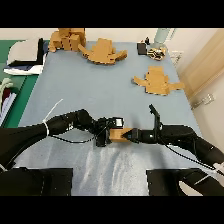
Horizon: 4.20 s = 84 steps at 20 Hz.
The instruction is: Fold the box.
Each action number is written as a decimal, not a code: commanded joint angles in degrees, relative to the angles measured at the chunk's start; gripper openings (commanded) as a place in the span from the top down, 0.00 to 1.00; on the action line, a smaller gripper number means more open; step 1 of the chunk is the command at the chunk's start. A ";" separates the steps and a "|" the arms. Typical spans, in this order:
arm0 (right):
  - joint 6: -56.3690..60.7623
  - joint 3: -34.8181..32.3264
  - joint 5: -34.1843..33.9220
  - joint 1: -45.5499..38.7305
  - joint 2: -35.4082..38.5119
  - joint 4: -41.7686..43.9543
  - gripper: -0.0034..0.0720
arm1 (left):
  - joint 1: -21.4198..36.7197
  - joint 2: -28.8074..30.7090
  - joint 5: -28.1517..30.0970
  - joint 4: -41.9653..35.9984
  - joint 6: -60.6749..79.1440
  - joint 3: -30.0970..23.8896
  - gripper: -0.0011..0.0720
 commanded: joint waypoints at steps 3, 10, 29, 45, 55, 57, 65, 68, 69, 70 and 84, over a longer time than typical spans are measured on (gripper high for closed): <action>11.69 5.03 1.09 -3.93 6.73 -23.02 0.95 | 0.00 -0.04 0.00 0.02 0.02 -0.02 0.55; 38.97 25.99 -11.37 -5.70 -2.08 -71.41 0.95 | 0.00 -0.02 0.00 0.02 0.02 -0.02 0.55; 46.03 31.15 -16.41 -5.25 -19.56 -68.65 0.95 | 0.20 0.72 0.57 -0.04 -3.72 0.02 0.55; 46.03 31.15 -16.41 -5.25 -19.56 -68.65 0.95 | 41.11 -5.88 2.73 22.47 -51.43 26.34 0.55; 46.03 31.15 -16.39 -5.25 -19.58 -68.65 0.95 | 49.64 -40.30 -6.12 32.92 -73.02 71.06 0.55; 46.03 31.15 -16.41 -5.25 -19.56 -68.65 0.95 | 49.75 -44.44 -7.48 33.09 -74.23 76.22 0.55; 46.03 31.15 -16.39 -5.25 -19.58 -68.65 0.95 | 49.68 -47.30 -2.67 34.12 -73.13 75.58 0.55; 46.03 31.15 -16.39 -5.25 -19.58 -68.65 0.95 | 49.66 -47.30 -1.60 34.10 -73.20 74.93 0.55; 46.03 31.15 -16.39 -5.25 -19.58 -68.65 0.95 | 49.64 -47.30 -1.53 34.07 -73.26 74.93 0.55; 46.03 31.15 -16.39 -5.25 -19.56 -68.67 0.95 | 49.64 -47.30 -1.55 33.88 -73.26 74.93 0.55; 46.03 31.15 -16.41 -5.25 -19.56 -68.65 0.95 | 50.42 -46.75 -10.29 33.59 -73.46 74.99 0.02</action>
